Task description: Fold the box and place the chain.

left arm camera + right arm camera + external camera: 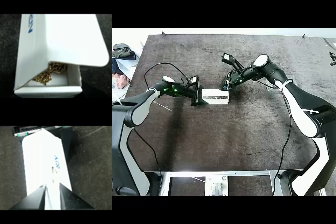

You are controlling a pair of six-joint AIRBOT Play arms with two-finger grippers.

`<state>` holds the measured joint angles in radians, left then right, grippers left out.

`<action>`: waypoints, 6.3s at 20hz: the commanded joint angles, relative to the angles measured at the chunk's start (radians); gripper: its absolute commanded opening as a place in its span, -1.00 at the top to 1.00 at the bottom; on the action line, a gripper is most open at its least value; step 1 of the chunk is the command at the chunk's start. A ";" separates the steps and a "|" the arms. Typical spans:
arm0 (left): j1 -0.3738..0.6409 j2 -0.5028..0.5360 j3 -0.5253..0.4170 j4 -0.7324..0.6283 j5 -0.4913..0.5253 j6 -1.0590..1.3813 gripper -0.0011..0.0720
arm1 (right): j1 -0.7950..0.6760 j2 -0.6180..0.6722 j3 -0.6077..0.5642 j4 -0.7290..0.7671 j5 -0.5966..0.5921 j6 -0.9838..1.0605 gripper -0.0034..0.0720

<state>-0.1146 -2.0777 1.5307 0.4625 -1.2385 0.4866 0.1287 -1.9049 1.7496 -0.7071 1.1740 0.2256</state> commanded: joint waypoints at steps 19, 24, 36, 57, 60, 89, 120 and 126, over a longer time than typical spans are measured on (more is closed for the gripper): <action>-0.001 0.000 0.000 0.000 0.000 0.000 -0.29 | 0.081 -0.001 0.001 -0.140 -0.122 -0.099 0.35; -0.001 0.000 0.000 0.000 0.000 0.000 -0.29 | 0.081 0.003 0.001 -0.142 -0.111 -0.098 0.47; -0.001 0.000 0.000 0.000 0.000 0.000 -0.29 | 0.084 0.000 -0.001 -0.188 -0.063 -0.090 0.47; -0.001 0.000 0.000 0.000 0.000 0.000 -0.29 | -0.001 0.020 -0.029 0.067 0.013 -0.045 0.21; -0.001 0.000 0.000 0.000 0.000 0.000 -0.29 | -0.002 -0.006 -0.029 0.133 0.025 -0.015 0.91; -0.001 0.000 0.000 0.000 0.000 0.000 -0.29 | -0.002 0.483 -0.353 0.200 -0.083 0.087 0.96; 0.516 0.314 0.095 0.102 0.675 -0.883 0.94 | -0.002 1.294 -1.410 0.278 -1.069 0.087 0.95; 0.590 0.184 0.095 0.182 0.659 -0.995 0.94 | -0.001 1.294 -1.410 0.278 -1.066 0.139 0.95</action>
<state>0.4419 -1.8420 1.6253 0.5976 -0.6025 -0.4442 0.1268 -0.6113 0.3401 -0.4286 0.1059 0.3344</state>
